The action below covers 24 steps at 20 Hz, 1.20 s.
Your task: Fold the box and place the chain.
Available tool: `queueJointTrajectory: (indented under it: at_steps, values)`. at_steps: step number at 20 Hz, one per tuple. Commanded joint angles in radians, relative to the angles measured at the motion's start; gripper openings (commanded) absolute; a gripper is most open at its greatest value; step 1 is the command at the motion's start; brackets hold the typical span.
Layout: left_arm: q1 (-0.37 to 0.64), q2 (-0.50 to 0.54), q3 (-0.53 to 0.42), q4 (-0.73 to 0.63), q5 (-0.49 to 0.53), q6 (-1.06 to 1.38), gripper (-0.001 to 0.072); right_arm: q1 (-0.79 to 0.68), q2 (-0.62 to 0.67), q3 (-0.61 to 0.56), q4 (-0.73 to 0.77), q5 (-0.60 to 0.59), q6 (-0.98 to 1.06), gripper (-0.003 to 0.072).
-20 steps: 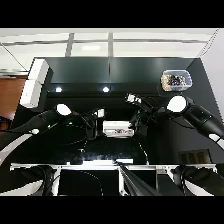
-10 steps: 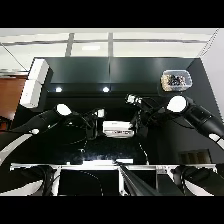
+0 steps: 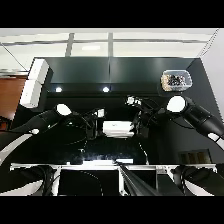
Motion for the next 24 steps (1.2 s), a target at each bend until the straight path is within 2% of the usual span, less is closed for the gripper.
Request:
queueJointTrajectory:
  at_steps: [1,14,17,19,21,24]
  values:
    - [0.000,0.000,0.000,0.000,0.000,0.001,0.0350,0.001,-0.001,0.000,-0.006,-0.002,0.003,0.0328]
    - [0.000,0.000,0.000,0.000,0.000,0.000,0.0350,0.053,-0.009,0.012,-0.003,-0.047,0.069,0.0327]
    - [0.000,0.000,0.000,0.000,0.000,0.000,0.0350,0.017,0.042,0.053,0.001,-0.006,0.207,0.0326]
    - [0.000,0.000,0.000,0.000,0.000,0.001,0.0350,-0.022,0.079,0.068,0.006,0.040,0.414,0.0319]
    - [0.000,0.000,0.000,0.000,0.000,0.000,0.0350,-0.041,0.082,0.029,0.052,0.050,0.666,0.0021]
    - [0.000,0.000,0.000,0.000,0.000,0.000,0.0350,-0.027,0.069,-0.133,0.352,-0.113,0.709,0.0018]
